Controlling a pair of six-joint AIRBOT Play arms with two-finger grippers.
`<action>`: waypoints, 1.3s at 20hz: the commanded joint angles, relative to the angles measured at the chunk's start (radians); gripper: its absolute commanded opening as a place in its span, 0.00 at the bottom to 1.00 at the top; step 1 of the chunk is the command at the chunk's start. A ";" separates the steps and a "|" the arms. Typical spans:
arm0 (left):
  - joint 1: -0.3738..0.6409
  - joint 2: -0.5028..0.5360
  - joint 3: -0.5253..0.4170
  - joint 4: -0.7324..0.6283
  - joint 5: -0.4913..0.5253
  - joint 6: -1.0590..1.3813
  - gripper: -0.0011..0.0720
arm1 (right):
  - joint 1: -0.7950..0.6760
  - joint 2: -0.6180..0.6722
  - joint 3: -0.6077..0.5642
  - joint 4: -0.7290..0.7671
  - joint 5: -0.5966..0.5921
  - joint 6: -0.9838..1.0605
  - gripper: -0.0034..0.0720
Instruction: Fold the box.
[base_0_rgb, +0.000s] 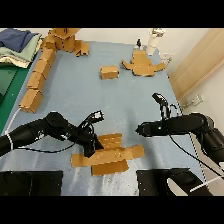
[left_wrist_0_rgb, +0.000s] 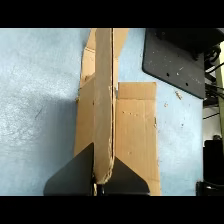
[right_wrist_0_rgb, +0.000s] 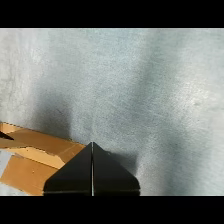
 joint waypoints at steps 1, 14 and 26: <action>0.008 -0.001 -0.001 0.008 -0.004 0.045 0.03 | 0.000 0.000 0.000 0.000 0.000 0.000 0.05; 0.008 -0.001 0.018 0.079 -0.010 0.045 0.03 | 0.000 0.000 0.000 0.000 0.000 0.000 0.05; 0.008 -0.001 0.064 0.146 -0.068 0.014 0.03 | 0.000 -0.001 -0.001 -0.001 0.001 0.000 0.05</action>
